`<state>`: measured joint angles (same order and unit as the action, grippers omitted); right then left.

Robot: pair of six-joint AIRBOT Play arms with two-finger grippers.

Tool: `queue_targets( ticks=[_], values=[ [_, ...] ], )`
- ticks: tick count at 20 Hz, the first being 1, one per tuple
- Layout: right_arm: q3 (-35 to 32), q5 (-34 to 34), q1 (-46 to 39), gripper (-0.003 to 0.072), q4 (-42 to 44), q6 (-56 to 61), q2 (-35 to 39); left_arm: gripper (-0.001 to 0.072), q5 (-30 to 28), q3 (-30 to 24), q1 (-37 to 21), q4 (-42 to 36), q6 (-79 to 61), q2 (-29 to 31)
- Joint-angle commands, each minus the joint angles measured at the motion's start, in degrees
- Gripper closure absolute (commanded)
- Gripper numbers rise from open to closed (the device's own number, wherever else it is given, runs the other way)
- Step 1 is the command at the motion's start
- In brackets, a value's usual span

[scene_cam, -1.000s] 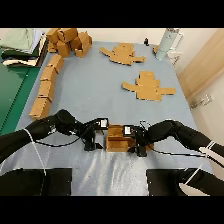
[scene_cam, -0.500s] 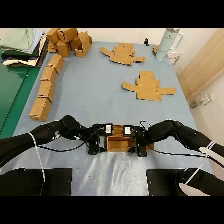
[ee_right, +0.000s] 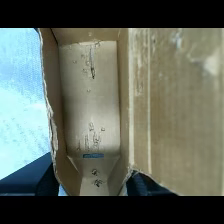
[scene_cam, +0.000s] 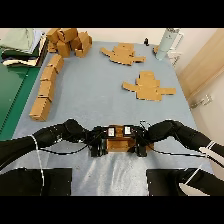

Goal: Fold the box.

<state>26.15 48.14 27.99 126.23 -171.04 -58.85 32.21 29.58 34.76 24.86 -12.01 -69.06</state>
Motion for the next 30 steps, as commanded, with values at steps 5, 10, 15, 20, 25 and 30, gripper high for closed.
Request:
queue_targets(
  ticks=[5,10,15,20,25,30],
  values=[
    [-0.02,-0.02,-0.02,0.019,-0.02,0.0,0.0,-0.0011,-6.34,0.07,3.34,-2.4,0.09,-0.94],
    [-0.02,-0.02,-0.02,0.019,-0.02,0.0,0.0,0.0107,-6.34,0.04,3.43,-2.36,0.09,-0.94],
    [-0.02,-0.02,-0.02,0.019,-0.02,0.0,0.0,0.0106,-6.27,0.04,3.43,-2.36,0.02,-0.94],
    [-0.02,-0.02,-0.02,0.019,-0.02,0.0,0.0,0.0106,-6.29,0.07,3.43,-2.36,0.02,-0.94],
    [-0.02,-0.02,-0.02,0.019,-0.02,0.0,0.0,0.0106,-6.29,0.07,3.43,-2.36,0.02,-0.94],
    [-0.02,-0.11,-0.02,0.019,-1.05,0.0,0.0,0.0106,-6.29,0.07,3.43,-2.36,0.02,-0.94]
  ],
)
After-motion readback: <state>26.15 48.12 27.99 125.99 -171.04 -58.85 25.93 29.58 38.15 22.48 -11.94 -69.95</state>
